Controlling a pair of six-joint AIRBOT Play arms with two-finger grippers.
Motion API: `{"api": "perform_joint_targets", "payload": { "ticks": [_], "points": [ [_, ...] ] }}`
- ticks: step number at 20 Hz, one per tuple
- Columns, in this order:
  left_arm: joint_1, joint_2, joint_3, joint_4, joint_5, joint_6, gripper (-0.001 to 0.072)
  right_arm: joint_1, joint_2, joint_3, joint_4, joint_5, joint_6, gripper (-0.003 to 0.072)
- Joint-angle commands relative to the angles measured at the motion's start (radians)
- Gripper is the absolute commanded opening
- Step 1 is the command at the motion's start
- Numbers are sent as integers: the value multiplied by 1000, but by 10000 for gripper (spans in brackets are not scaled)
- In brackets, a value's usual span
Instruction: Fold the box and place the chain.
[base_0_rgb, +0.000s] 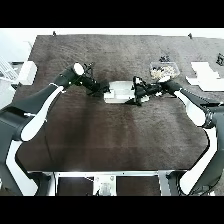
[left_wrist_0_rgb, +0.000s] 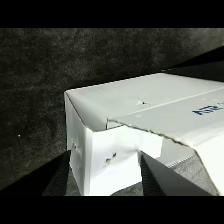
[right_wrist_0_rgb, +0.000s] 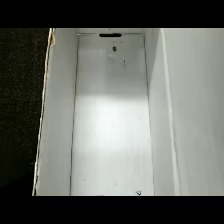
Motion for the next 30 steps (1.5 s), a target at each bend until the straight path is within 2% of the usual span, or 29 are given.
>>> {"api": "perform_joint_targets", "payload": {
  "ticks": [1, 9, 12, 19, 30],
  "points": [
    [-22, 0, 10, 33, 8, -31, 495, 0, 0, 0, 0, 0, 0, 627],
    [-37, -2, 10, 62, 39, -47, 495, 0, 0, 0, 0, 0, 0, 627],
    [-57, -2, 10, 140, 40, -92, 494, 0, 0, 0, 0, 0, 0, 627],
    [-87, -3, 10, 225, 70, -137, 494, 0, 0, 0, 0, 0, 0, 627],
    [-118, -3, 10, 272, 107, -142, 486, 0, 0, 0, 0, 0, 0, 626]
  ]
}}
